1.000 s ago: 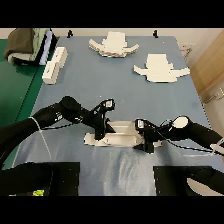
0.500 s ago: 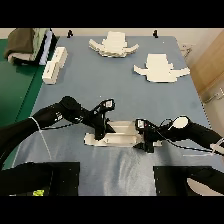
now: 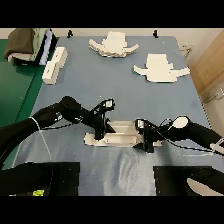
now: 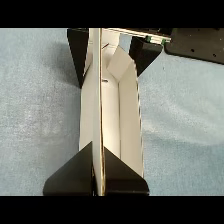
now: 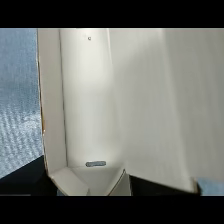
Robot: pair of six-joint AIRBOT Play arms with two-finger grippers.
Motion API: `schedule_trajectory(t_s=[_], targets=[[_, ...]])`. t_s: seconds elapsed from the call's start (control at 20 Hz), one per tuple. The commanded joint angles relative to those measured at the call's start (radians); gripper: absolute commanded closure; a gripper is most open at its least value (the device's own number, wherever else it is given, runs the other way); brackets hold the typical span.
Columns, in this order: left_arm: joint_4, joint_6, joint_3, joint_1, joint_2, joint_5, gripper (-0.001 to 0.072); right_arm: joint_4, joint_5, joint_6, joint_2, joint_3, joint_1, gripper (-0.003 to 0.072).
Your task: Fold the box.
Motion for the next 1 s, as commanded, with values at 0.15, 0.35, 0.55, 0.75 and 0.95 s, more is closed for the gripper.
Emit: schedule_trajectory(t_s=[0.15, 0.35, 0.55, 0.75, 0.95], targets=[[-0.013, 0.003, 0.001, 0.000, 0.001, 0.015, 0.0694, -0.001, 0.000, 0.000, -0.001, 0.000, 0.000, 0.0136], [-0.015, 0.002, 0.001, 0.000, 0.001, 0.017, 0.0694, -0.001, 0.000, 0.000, -0.001, 0.000, 0.000, 0.0136], [-0.022, 0.002, 0.001, -0.001, 0.001, 0.023, 0.0694, -0.001, 0.000, 0.000, -0.001, 0.000, 0.000, 0.0136], [-0.023, 0.002, 0.001, -0.001, 0.000, 0.013, 0.0694, -0.001, 0.000, 0.000, -0.001, 0.000, 0.000, 0.0136], [-0.023, -0.002, 0.001, -0.001, 0.001, 0.011, 0.0693, -0.001, 0.000, 0.000, -0.001, 0.000, 0.000, 0.0136]])
